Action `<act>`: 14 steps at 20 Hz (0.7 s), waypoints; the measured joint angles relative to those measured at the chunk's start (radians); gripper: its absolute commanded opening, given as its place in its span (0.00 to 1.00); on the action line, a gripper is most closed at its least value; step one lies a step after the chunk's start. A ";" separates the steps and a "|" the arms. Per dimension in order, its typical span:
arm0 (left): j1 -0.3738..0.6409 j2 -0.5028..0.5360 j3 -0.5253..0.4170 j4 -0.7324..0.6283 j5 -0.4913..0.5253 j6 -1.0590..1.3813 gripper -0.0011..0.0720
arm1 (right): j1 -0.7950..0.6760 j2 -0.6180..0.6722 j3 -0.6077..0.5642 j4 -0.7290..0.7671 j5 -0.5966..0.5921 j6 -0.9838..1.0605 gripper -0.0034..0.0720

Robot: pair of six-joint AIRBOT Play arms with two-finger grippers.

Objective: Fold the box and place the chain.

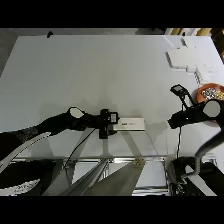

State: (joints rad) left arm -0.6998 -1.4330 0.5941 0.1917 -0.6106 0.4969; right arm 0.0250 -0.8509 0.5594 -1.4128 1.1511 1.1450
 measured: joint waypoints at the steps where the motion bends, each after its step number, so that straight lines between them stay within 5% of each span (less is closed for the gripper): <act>1: 0.000 0.000 0.000 0.000 0.000 0.000 0.29 | -0.002 0.000 0.000 0.000 0.002 0.002 0.07; 6: 0.009 0.047 0.000 0.007 0.000 -0.019 0.30 | -0.006 0.000 0.000 -0.001 0.011 0.006 0.07; 10: 0.074 0.200 0.000 0.031 0.043 -0.143 0.30 | -0.006 0.000 0.000 -0.001 0.011 0.006 0.07; 14: 0.235 0.390 0.000 0.224 0.108 -0.469 0.37 | -0.006 0.000 0.000 -0.001 0.012 0.006 0.07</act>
State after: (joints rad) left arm -0.4648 -1.0431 0.5941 0.4152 -0.5030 0.0277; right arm 0.0193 -0.8513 0.5591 -1.4136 1.1629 1.1515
